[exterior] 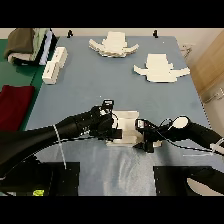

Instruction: Fold the box.

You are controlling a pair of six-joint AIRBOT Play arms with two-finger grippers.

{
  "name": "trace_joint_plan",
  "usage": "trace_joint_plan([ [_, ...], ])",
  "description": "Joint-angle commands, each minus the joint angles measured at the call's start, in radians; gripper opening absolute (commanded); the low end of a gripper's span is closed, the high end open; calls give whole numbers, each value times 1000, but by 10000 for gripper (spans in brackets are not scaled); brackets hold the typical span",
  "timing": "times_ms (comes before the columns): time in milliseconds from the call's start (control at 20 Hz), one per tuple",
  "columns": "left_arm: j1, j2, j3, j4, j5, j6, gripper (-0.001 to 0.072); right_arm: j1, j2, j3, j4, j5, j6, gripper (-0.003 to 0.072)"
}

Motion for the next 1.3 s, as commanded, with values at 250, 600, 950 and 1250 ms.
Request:
trace_joint_plan([
  [250,-4,-61,47,41,-32,-63,181,0,0,0,0,0,0,551],
  [600,-20,-61,47,76,-35,-118,47,0,0,0,0,0,0,550],
  [950,-28,-61,47,77,-53,-102,18,0,0,0,0,0,0,550],
  [1250,-28,-61,48,88,-71,-83,495,0,0,0,0,0,0,551],
])
